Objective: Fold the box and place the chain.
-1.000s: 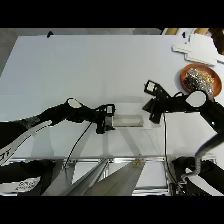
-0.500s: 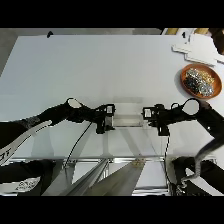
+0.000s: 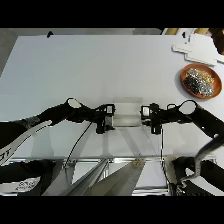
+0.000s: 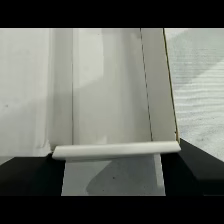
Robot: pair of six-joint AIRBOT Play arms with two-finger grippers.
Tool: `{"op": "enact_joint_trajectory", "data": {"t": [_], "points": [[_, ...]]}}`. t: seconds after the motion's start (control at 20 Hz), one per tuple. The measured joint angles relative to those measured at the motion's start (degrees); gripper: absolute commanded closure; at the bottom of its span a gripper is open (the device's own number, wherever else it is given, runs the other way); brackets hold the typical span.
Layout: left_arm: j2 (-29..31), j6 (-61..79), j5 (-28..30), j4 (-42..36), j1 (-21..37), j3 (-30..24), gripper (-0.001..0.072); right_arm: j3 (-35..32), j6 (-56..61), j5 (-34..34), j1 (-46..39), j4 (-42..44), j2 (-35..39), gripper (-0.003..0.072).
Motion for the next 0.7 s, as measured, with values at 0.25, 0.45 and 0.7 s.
{"op": "enact_joint_trajectory", "data": {"t": [0.25, 0.45, 0.7], "points": [[0.0, 0.04, -0.02, 0.02, 0.0, 0.0, 0.0558, -0.66, -2.84, -0.61, 0.04, 5.55, -0.74, 0.0511], [0.0, 0.02, -0.02, 0.02, 0.0, 0.0, 0.0558, -1.42, -5.9, -1.05, 0.07, 10.27, -0.9, 0.0364], [0.0, -0.09, 0.13, -0.04, 0.0, 0.0, 0.0558, -1.68, -7.04, -2.12, 0.09, 12.0, -0.92, 0.01]]}}
